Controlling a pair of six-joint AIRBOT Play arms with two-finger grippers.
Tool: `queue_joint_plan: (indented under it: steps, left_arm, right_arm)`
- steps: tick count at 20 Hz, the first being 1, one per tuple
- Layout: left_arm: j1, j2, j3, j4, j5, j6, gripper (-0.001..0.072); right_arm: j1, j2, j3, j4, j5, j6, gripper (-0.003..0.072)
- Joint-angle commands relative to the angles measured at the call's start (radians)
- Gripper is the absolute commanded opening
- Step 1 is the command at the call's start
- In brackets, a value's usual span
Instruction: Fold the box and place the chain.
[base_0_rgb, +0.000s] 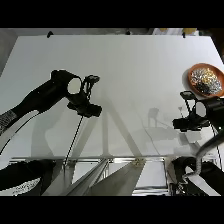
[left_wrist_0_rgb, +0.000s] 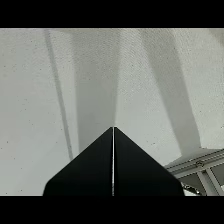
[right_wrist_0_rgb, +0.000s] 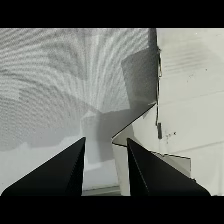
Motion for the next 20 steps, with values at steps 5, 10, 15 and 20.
queue_joint_plan:
  steps: [5, 10, 15, 20]
  left_arm:
    - [0.000, 0.001, 0.000, 0.000, 0.000, 0.000, 0.0010]
    - [0.000, 0.001, 0.000, 0.000, 0.000, 0.000, 0.0010]
    - [0.000, 0.001, 0.000, 0.000, 0.000, 0.000, 0.0010]
    - [0.000, 0.001, 0.000, 0.000, 0.000, 0.000, 0.0010]
  right_arm:
    - [0.000, 0.001, 0.000, 0.000, 0.000, 0.000, 0.0296]
    - [0.000, 0.001, 0.000, 0.029, -0.059, 0.000, 0.0296]
    - [0.000, 0.001, 0.020, 0.069, -0.105, -0.030, 0.0295]
    - [-0.101, 0.001, 0.207, -0.249, 0.008, -0.122, 0.0299]
